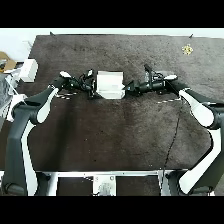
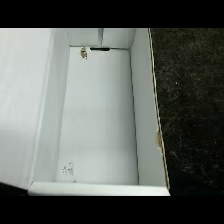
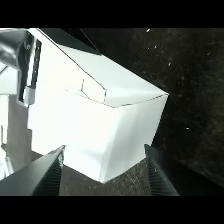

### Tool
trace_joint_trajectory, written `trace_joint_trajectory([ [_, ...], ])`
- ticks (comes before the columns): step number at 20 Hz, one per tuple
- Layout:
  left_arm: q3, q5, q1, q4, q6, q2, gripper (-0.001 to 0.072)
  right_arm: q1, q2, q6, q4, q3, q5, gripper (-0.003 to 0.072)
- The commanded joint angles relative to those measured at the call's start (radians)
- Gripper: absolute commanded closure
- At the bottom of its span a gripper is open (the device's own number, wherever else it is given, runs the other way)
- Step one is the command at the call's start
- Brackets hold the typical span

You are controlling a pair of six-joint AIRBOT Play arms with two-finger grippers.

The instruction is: Fold the box and place the chain.

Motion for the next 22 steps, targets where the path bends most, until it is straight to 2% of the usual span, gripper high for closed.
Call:
trace_joint_trajectory([
  [1,0.0,0.0,0.001,0.0,0.0,0.0,0.0485,0.05,0.0,0.137,-0.148,0.058,-0.04,0.018],
  [10,0.0,0.0,0.001,0.0,0.0,0.0,0.0485,0.161,0.0,0.391,-0.418,0.228,-0.081,0.0181],
  [14,0.0,0.0,0.001,0.0,0.0,0.0,0.0485,0.226,0.0,0.614,-0.739,0.297,-0.091,0.018],
  [21,0.0,0.0,0.001,0.0,0.0,0.0,0.0485,0.329,-0.003,0.863,-1.065,0.359,-0.084,0.0183],
  [22,0.0,0.0,0.001,0.0,0.0,0.0,0.0485,0.342,-0.013,0.873,-1.075,0.378,-0.074,0.0213],
])
